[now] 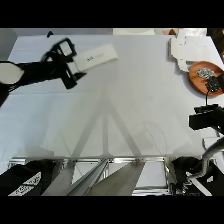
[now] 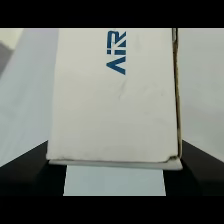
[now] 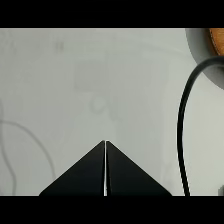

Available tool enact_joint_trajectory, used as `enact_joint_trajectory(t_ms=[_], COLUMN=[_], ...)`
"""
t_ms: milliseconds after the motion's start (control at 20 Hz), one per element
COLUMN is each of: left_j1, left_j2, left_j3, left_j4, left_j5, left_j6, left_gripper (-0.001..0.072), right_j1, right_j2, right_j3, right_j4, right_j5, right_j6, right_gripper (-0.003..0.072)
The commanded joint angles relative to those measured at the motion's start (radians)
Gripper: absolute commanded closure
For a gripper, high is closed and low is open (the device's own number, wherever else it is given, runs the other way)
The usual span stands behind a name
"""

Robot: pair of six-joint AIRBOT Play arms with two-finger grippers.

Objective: Fold the box and place the chain.

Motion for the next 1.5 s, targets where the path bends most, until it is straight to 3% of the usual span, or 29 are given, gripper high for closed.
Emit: enact_joint_trajectory(t_ms=[0,150,300,500,750,1150,1400,1450], left_j1=[0.022,0.113,0.259,0.414,0.469,0.468,0.468,0.468], left_j2=[0.150,0.209,0.233,0.188,0.000,-0.390,-0.499,-0.504], left_j3=[0.001,0.001,0.001,0.000,0.000,0.000,0.000,0.000], left_j4=[0.437,0.652,0.655,0.597,0.581,0.528,0.528,0.529], left_j5=[0.089,0.023,0.026,0.021,0.020,0.131,0.167,0.175], left_j6=[-0.554,-0.947,-1.096,-1.120,-1.118,-1.101,-1.101,-1.101], left_gripper=[0.0703,0.0699,0.0699,0.0700,0.0700,0.0700,0.0687,0.0621], right_j1=[0.001,0.001,0.001,0.001,0.001,0.001,0.001,0.001], right_j2=[0.001,0.001,0.001,0.001,0.001,0.001,0.001,0.001], right_j3=[0.000,0.000,0.000,0.000,0.001,0.000,0.000,0.000], right_j4=[0.000,0.000,0.000,0.000,0.000,0.000,0.000,0.000], right_j5=[0.000,0.000,0.000,0.000,0.000,0.000,0.000,0.000], right_j6=[0.000,0.000,0.000,0.000,0.000,0.000,0.000,0.000], right_gripper=[0.0667,0.0667,0.0667,0.0667,0.0667,0.0667,0.0667,0.0667])
